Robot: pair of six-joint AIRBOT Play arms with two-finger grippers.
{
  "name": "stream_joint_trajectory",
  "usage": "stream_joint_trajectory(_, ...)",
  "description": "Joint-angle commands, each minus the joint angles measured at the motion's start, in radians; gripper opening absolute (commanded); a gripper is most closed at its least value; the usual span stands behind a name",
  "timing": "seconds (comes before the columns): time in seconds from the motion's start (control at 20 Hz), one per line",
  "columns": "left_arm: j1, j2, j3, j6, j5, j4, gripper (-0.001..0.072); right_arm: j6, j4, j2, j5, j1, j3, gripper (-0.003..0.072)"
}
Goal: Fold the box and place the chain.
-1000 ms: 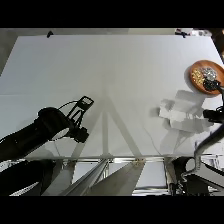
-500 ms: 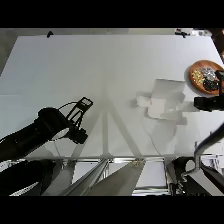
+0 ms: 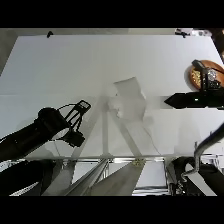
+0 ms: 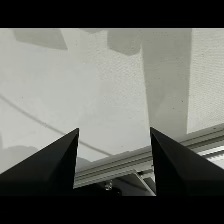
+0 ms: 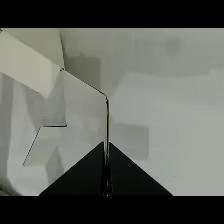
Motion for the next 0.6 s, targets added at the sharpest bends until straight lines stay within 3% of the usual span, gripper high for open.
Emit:
stream_joint_trajectory(0.0,0.000,0.001,0.000,0.000,0.007,0.000,0.0494,0.039,0.056,0.005,-0.014,0.142,0.000,0.0008)
stream_joint_trajectory(0.35,-0.001,0.002,0.000,0.110,-0.065,-0.011,0.0494,0.044,0.128,0.005,-0.034,0.262,0.000,0.0008)
stream_joint_trajectory(0.55,0.000,0.077,0.000,0.139,-0.048,0.015,0.0495,0.169,-0.154,0.005,-0.110,0.262,-0.005,0.0006)
